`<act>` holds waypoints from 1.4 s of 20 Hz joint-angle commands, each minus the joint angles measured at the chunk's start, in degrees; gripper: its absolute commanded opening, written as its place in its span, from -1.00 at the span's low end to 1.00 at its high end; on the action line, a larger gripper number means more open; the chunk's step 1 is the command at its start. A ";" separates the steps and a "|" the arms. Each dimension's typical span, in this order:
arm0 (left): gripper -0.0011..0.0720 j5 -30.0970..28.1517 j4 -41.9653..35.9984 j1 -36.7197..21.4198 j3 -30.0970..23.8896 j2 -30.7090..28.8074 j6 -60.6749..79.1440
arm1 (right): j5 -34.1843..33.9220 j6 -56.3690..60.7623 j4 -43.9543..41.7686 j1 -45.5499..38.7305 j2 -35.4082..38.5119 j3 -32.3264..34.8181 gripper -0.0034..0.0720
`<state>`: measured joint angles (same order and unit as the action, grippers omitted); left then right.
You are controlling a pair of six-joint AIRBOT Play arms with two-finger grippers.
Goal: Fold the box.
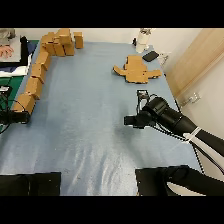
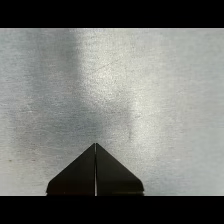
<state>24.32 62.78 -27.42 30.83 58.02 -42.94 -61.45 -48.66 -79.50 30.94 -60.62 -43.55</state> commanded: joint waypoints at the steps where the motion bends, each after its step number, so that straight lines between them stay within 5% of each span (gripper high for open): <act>1: 0.47 -1.44 0.24 -0.44 1.40 3.76 0.02 | 1.07 0.00 -0.02 -0.02 -0.02 -0.11 -0.90; 12: 0.55 -1.81 0.02 1.70 2.10 8.07 0.04 | 2.93 0.02 -0.94 -0.02 -0.02 -0.11 -0.90; 14: 0.96 -1.84 0.09 1.55 2.10 8.07 0.00 | 2.91 0.00 -1.51 -0.02 -0.02 -0.11 -0.90; 17: 0.96 -0.66 0.26 0.31 2.12 8.04 -0.02 | 2.89 -0.02 -2.82 -0.02 -0.02 -0.13 -0.90; 24: 0.96 18.21 0.31 -6.64 6.14 5.57 -0.50 | 2.93 -0.02 -2.84 0.00 -0.02 -0.11 -0.90; 28: 0.86 30.40 0.17 -5.11 7.21 1.18 -0.50 | 2.97 -1.03 -2.84 -0.02 -0.04 -0.13 -0.90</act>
<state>44.56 63.18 -32.82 37.17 61.71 -43.42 -58.52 -48.93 -82.26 30.94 -60.62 -43.64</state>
